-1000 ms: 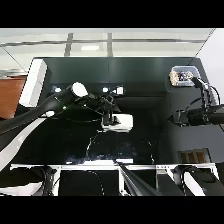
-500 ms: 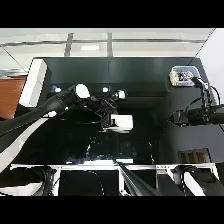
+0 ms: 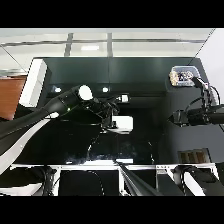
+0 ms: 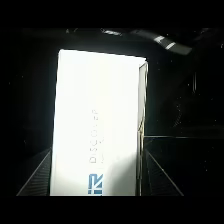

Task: Fold the box and place the chain.

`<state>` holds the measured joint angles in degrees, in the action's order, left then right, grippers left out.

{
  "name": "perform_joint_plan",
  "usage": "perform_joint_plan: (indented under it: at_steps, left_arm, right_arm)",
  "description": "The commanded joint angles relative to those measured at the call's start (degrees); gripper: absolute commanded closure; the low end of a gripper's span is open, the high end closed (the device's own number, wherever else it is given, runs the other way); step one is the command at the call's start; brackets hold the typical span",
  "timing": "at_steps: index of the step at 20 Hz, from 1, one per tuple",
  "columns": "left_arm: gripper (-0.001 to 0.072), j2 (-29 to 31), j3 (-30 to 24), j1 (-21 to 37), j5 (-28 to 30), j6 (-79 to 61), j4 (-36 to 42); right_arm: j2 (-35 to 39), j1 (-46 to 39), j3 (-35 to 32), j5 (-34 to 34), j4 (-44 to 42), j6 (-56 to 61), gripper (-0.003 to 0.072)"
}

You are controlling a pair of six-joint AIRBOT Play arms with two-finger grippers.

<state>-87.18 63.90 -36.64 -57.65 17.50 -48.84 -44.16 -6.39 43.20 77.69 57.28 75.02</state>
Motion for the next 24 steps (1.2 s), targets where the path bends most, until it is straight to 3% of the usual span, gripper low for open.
perform_joint_plan:
  at_steps: [1,9,12,14,15,19,22,24]
  left_arm:
    - [-0.0009,-0.1,0.5,-1.4,0.6,1.0,-2.6]
    - [-0.0003,-3.0,1.5,-7.1,6.1,11.4,-16.0]
    - [0.0040,-2.9,4.0,-8.3,2.6,17.8,-22.6]
    - [0.0554,-2.7,8.3,-7.5,-5.2,24.4,-27.3]
    - [0.0552,-2.4,10.3,-6.6,-8.4,26.7,-29.5]
    - [0.0545,1.3,14.7,1.6,-19.1,42.4,-39.1]
    - [0.0545,5.5,12.4,14.1,-27.3,51.3,-40.5]
    - [0.0545,9.2,8.0,24.4,-28.5,53.4,-40.5]
  right_arm:
    - [0.0,0.0,0.0,-0.2,0.0,0.0,0.0669]
    - [0.0,0.0,0.0,-0.6,0.0,0.0,0.0669]
    - [0.0,0.0,0.0,-0.8,0.0,0.0,0.0669]
    - [0.0,0.0,0.0,-0.8,0.0,0.0,0.0669]
    - [0.0,0.0,0.0,-0.8,0.0,0.0,0.0669]
    - [0.0,0.0,0.0,-0.9,0.0,0.0,0.0669]
    - [0.0,0.0,0.0,-0.9,0.0,-0.3,0.0668]
    - [0.0,0.0,0.0,-1.2,0.0,-0.5,0.0668]
